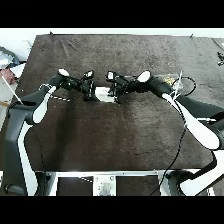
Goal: Fold the box and place the chain.
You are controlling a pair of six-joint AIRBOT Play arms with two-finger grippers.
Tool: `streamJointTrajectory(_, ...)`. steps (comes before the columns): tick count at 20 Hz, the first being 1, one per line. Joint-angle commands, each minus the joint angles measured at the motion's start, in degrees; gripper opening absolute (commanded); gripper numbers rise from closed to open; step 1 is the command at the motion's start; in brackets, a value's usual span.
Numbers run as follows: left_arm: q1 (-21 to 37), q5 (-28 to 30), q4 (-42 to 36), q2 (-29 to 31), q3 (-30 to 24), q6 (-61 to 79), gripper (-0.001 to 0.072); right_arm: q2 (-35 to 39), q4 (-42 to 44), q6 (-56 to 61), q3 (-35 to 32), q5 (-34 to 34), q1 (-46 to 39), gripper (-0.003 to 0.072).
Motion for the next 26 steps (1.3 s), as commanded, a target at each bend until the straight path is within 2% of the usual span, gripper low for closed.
streamJointTrajectory(1, 0.1, 0.3, 0.0, 0.0, 0.1, -0.2, 0.0274, 0.0, 3.3, 0.0, -0.1, 1.6, -0.9, 0.0182)
streamJointTrajectory(5, 0.1, 0.3, 0.0, 0.0, 0.1, -0.2, 0.0274, 0.0, 13.1, -2.5, -0.1, 4.0, -3.8, 0.0182)
streamJointTrajectory(11, 0.1, 0.3, 0.0, 0.0, 0.1, -0.2, 0.0274, 0.0, 16.7, -4.0, 0.0, 6.8, -5.0, 0.0177)
streamJointTrajectory(12, 0.1, 0.3, 0.0, 0.0, 0.1, -0.2, 0.0274, 0.0, 17.0, -3.4, 0.0, 6.7, -5.0, 0.0099)
streamJointTrajectory(13, 0.1, 0.3, 0.0, 0.0, 0.1, -0.2, 0.0274, 0.0, 17.0, -3.3, 0.0, 6.7, -5.0, -0.0019)
streamJointTrajectory(18, 0.1, 0.3, 0.0, 0.0, 0.1, -0.2, 0.0274, -2.4, 15.9, 3.4, -0.1, 6.0, -5.0, -0.0018)
streamJointTrajectory(26, 0.1, 0.4, 0.0, 0.0, 0.1, -0.2, 0.0274, -3.7, 6.8, 11.6, -0.2, 8.0, -5.0, -0.0018)
